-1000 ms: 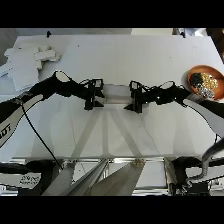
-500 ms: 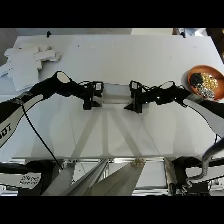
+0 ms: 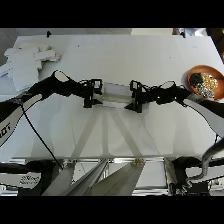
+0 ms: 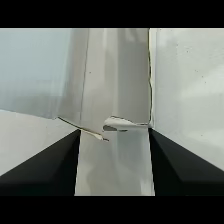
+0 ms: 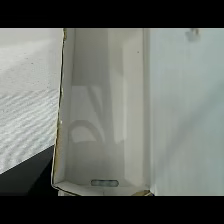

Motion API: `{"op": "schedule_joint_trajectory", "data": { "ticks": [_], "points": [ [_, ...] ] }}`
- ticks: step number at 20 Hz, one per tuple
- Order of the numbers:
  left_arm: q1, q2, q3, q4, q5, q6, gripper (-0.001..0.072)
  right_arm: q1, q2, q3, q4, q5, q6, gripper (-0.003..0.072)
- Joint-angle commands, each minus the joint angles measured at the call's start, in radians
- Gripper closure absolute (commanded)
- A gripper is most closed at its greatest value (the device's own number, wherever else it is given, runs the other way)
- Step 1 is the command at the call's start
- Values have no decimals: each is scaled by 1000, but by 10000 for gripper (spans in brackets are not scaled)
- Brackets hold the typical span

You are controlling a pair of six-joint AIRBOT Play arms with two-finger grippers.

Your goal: Fold the box and place the chain.

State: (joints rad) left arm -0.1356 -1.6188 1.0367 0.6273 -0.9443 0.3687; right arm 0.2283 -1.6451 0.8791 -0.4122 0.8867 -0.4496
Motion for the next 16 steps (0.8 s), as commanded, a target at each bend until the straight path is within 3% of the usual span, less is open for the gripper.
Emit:
{"op": "schedule_joint_trajectory", "data": {
  "ticks": [1, 5, 6, 8, 9, 11, 16],
  "points": [
    [1, 1, 0, -36, -22, 20, 698, 1, -1, 0, 1, 0, 0, 220],
    [7, 1, 0, 8, -66, 17, 697, 1, -1, 0, 1, 0, 0, 220],
    [13, 1, 0, 37, -66, 7, 667, 1, -1, 0, 1, 0, 0, 220],
    [32, 1, 0, 90, -66, -17, 532, 1, -1, 0, 1, 0, 0, 220],
    [45, 1, 0, 100, -67, -35, 530, 1, -1, 0, 1, 0, 0, 220],
    [68, 2, 0, 99, -67, -40, 407, 1, -1, 0, 1, 0, 0, 220],
    [109, 12, 0, 98, -79, -40, 374, 1, -1, 0, 1, 0, 0, 220]
  ]
}}
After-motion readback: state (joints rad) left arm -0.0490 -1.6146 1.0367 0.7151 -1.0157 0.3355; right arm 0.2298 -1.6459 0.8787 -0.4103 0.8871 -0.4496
